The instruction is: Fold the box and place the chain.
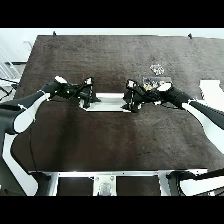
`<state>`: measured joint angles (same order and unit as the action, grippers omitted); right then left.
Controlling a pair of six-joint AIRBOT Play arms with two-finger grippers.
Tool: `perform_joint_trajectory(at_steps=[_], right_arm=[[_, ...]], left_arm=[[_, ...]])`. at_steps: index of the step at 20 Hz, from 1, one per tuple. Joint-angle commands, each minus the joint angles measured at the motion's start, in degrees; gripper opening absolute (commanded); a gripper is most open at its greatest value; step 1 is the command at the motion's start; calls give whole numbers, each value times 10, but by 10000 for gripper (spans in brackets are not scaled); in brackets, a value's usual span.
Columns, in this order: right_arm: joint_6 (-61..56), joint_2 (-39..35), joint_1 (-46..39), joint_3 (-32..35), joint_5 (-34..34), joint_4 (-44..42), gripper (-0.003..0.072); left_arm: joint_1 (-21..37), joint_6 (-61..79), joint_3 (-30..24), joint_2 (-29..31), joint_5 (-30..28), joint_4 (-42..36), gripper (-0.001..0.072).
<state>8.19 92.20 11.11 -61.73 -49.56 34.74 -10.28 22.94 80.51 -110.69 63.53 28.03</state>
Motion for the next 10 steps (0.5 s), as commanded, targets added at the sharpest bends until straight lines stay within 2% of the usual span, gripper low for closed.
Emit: perform_joint_trajectory(at_steps=[1,7,10], right_arm=[[28,34,-2,-26,-43,-17,629],[56,60,-14,-47,-82,-30,629],[83,60,-14,-47,-80,-26,630]], left_arm=[[0,0,0,0,0,0,21],[0,0,0,0,0,0,21],[0,0,0,0,0,0,21]])
